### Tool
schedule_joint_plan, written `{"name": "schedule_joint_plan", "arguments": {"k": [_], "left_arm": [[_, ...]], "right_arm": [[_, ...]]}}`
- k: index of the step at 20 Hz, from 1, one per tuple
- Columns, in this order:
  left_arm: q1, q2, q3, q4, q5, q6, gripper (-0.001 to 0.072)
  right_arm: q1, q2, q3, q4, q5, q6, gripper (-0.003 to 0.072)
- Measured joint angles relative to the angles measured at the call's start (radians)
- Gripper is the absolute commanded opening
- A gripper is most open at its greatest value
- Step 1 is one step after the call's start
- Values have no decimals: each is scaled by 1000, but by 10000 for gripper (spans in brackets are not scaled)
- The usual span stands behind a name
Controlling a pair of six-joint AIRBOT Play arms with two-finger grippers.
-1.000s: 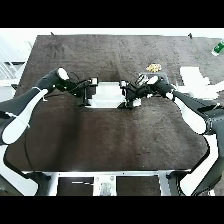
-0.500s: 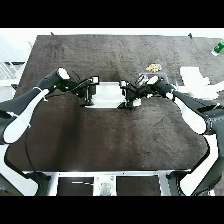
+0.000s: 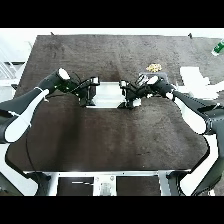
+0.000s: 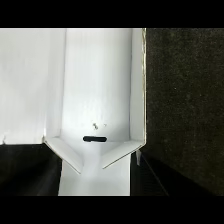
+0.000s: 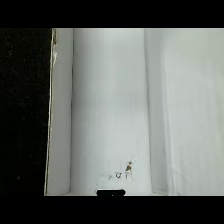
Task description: Fold the box and place the chain.
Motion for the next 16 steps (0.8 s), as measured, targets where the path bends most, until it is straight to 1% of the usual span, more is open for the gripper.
{"name": "schedule_joint_plan", "arguments": {"k": [1, 3, 11, 16], "left_arm": [[0, 0, 0, 0, 1, 0, 398], [0, 0, 0, -1, 2, 2, 370], [-2, -9, 0, -3, 13, 2, 365], [-29, -17, 0, -6, 32, 23, 364]], "right_arm": [[0, 0, 0, 0, 0, 0, 515], [0, 0, 0, 0, 0, 0, 515], [0, 0, 0, 0, 0, 0, 515], [0, 0, 0, -1, 0, -1, 515]]}}
